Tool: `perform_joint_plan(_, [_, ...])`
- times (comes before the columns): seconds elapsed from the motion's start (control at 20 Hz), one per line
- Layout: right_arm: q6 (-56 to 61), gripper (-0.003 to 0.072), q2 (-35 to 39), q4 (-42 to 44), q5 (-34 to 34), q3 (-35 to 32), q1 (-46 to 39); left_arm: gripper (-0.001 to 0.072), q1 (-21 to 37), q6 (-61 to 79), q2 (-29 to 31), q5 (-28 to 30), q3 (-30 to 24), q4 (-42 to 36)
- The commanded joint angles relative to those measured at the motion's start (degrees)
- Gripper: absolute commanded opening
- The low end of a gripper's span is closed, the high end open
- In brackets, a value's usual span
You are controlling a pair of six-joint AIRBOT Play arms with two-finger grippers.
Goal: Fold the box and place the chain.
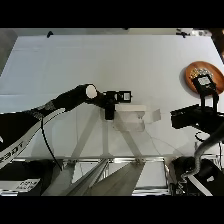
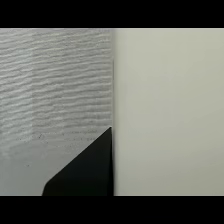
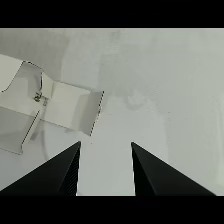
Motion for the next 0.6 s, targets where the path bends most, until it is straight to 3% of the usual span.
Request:
perform_joint_plan(0.0, [0.0,0.0363,0.0,0.0,0.0,0.0,0.1,0.0006,0.0,-0.2,0.0,0.0,0.0,0.3])
perform_joint_plan(0.55, [0.0,0.0363,0.0,0.0,0.0,0.0,0.1,0.0005,0.0,-5.1,0.0,1.6,0.0,0.3])
